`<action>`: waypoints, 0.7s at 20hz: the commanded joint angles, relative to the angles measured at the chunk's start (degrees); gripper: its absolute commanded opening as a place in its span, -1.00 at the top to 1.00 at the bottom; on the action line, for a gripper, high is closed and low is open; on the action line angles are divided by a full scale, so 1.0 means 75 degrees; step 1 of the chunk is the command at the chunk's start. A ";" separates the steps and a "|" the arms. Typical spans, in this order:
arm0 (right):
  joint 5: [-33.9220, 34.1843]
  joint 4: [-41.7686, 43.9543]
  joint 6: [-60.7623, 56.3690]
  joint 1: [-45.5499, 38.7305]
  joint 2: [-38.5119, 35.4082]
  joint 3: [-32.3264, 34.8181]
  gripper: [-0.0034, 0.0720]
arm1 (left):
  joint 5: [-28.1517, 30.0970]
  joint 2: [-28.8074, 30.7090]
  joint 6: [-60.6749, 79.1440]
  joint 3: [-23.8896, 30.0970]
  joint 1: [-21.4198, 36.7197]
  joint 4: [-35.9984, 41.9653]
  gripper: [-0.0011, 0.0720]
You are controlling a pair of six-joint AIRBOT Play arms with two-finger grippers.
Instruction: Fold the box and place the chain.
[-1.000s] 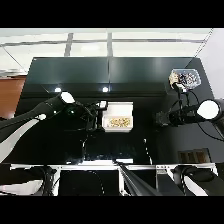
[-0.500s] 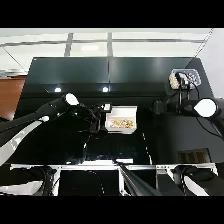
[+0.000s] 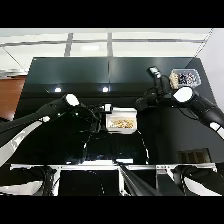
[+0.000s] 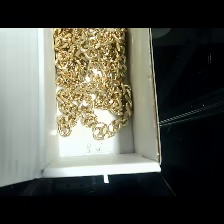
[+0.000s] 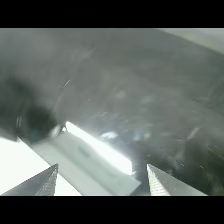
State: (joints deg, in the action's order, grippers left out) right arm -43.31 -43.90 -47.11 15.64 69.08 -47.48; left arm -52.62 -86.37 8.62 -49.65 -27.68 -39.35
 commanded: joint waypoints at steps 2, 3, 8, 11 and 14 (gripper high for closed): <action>-0.0903 0.0251 0.3348 0.0058 -0.0338 -0.0047 -0.71 | 0.0020 -0.0006 -0.0003 -0.0006 -0.0006 -0.0006 -0.31; -0.1113 0.0262 0.3424 0.0082 -0.0382 -0.0044 -0.71 | 0.0017 -0.0006 -0.0003 -0.0006 -0.0006 -0.0006 -0.31; -0.1912 -0.0189 0.3821 0.0495 -0.0364 0.0323 -0.71 | 0.0015 -0.0006 -0.0003 -0.0006 -0.0006 -0.0006 -0.31; -0.1702 -0.0294 0.3879 0.0717 -0.0364 0.0373 -0.71 | 0.0006 -0.0006 -0.0003 -0.0006 -0.0009 -0.0006 -0.31; -0.1842 -0.0219 0.3998 0.0804 -0.0367 0.0364 -0.71 | -0.0009 -0.0006 -0.0006 -0.0006 -0.0012 -0.0006 -0.31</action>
